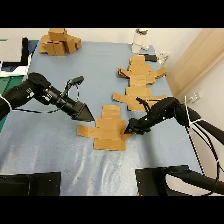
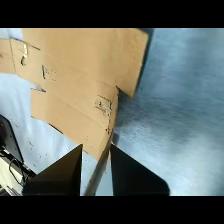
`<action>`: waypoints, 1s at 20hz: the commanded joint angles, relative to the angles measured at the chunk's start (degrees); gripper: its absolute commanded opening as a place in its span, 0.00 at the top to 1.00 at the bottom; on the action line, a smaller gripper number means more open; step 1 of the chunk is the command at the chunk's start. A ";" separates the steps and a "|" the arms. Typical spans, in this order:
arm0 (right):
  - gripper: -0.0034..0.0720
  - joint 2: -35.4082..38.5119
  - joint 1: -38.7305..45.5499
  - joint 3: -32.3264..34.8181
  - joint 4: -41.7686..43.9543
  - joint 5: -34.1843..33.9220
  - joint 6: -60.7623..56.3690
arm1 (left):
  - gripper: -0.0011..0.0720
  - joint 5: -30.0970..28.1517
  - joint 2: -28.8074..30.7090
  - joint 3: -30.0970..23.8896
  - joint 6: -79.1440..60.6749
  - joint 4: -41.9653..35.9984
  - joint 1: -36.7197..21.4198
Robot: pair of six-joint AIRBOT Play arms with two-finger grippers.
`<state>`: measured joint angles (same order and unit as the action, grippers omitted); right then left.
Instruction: Fold the box.
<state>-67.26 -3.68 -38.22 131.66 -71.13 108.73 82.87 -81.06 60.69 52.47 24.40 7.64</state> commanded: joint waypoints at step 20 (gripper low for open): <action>0.95 11.87 -19.17 0.68 -7.63 13.62 5.09 | 0.00 -17.09 -0.11 -8.68 -13.27 5.03 -9.42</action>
<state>-55.72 -22.13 -37.52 124.49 -57.69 114.45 72.14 -81.08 52.82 41.74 30.76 -3.46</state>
